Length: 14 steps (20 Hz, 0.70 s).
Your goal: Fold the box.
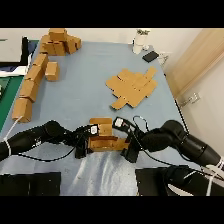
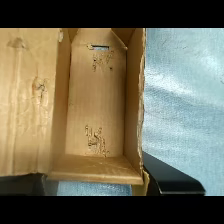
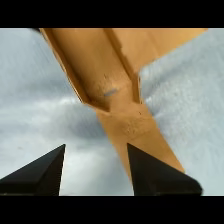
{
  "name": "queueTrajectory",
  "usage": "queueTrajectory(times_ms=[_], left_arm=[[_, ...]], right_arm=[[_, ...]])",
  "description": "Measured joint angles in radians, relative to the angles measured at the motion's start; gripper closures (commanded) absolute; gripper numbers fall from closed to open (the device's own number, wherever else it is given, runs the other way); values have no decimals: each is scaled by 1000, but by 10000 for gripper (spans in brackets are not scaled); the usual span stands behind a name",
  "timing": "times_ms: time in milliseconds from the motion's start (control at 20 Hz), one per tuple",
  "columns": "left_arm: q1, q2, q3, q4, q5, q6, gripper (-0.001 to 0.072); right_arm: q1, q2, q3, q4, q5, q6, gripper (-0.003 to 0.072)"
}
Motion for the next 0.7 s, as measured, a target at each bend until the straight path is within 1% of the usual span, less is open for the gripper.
queueTrajectory(times_ms=[100,200,400,500,550,600,650,700], left_arm=[[0,0,0,0,0,0,321],[0,0,0,0,0,0,321],[0,0,0,0,0,0,321],[0,0,0,0,0,0,320],[0,0,0,0,0,0,321],[0,0,0,0,0,0,321],[0,0,0,0,0,0,321],[0,0,0,1,0,1,321]], right_arm=[[8,-16,-40,-13,73,-89,116],[13,-51,-51,-26,155,-162,116],[16,-107,-30,-29,274,-292,116],[16,-121,-18,-14,302,-360,118],[17,-126,-13,3,313,-391,163],[18,-129,-10,24,315,-421,320],[18,-131,-8,48,316,-442,359],[18,-133,-6,71,314,-462,374]])
